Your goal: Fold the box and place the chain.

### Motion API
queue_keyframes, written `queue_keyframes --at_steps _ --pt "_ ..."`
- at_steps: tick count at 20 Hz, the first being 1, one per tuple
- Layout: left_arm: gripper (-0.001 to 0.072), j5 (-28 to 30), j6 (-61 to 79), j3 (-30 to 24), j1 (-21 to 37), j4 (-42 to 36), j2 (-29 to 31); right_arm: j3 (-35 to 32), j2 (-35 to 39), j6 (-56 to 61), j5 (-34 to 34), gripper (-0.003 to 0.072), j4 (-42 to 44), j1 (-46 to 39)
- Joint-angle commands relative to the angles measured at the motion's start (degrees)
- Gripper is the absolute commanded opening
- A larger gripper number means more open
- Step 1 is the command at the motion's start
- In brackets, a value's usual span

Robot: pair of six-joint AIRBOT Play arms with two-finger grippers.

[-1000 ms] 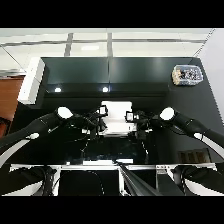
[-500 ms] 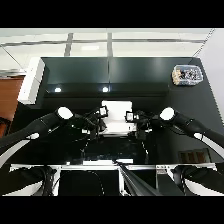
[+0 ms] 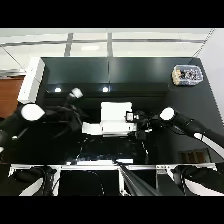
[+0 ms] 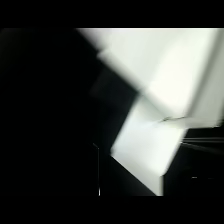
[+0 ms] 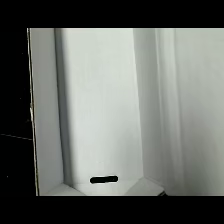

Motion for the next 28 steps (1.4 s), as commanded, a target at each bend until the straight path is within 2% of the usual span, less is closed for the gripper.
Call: queue_keyframes --at_steps 1,2,4,6,7,8,9,13,15,18,22,23,24,25,26,28 --pt "0.0026 -4.9 -40.7 -1.4 13.1 11.8 3.2 0.0 0.0 0.0 0.0 0.0130 0.0 0.1" --pt "0.0027 -10.6 -44.3 -1.9 17.3 8.6 0.9 0.0 0.0 0.0 0.0 0.0130 0.0 0.1" --pt "0.0027 -21.0 -38.3 -3.9 24.9 -6.2 -6.0 0.0 0.0 0.0 0.0 0.0130 0.0 0.1" --pt "0.0023 -24.4 -28.3 -6.4 28.3 -21.0 -12.6 0.0 -0.1 0.0 0.0 0.0130 -0.1 0.1" --pt "0.0022 -24.0 -27.5 -6.7 27.8 -22.3 -15.3 0.0 -0.1 0.0 0.0 0.0130 0.0 0.1" --pt "0.0021 -22.7 -28.0 -6.5 26.0 -20.0 -17.8 0.0 -0.1 0.0 0.0 0.0130 0.0 0.1" --pt "0.0022 -20.8 -29.8 -6.3 23.1 -18.4 -19.8 0.0 -0.1 0.0 0.0 0.0130 0.0 0.1" --pt "0.0023 -16.7 -30.2 -4.1 9.9 -21.8 -24.9 0.0 -0.1 0.0 0.0 0.0130 0.0 0.1" --pt "0.0023 -15.5 -30.1 -2.0 6.0 -21.8 -27.1 0.0 -0.1 0.0 0.0 0.0130 0.0 0.1" --pt "0.0024 -15.6 -26.5 0.3 4.7 -24.3 -29.0 0.0 -0.1 0.0 0.0 0.0130 0.0 0.1" --pt "0.0032 -18.5 -21.7 1.5 5.9 -28.1 -29.0 0.0 -0.1 0.0 0.0 0.0130 0.0 0.1" --pt "0.0147 -19.2 -21.6 1.6 6.0 -28.1 -29.0 0.0 -0.1 0.0 0.0 0.0130 0.0 0.1" --pt "0.0351 -19.9 -21.6 1.6 6.2 -28.1 -29.0 0.0 -0.1 0.0 0.0 0.0130 0.0 0.1" --pt "0.0598 -20.2 -21.4 1.6 6.3 -28.1 -29.0 0.0 -0.1 0.0 0.0 0.0130 0.0 0.1" --pt "0.0697 -20.5 -21.4 1.6 6.4 -28.2 -29.0 0.0 -0.1 0.0 0.0 0.0130 0.0 0.1" --pt "0.0697 -20.8 -21.4 1.6 6.4 -29.3 -29.0 0.0 -0.1 0.0 0.0 0.0130 0.0 0.1"
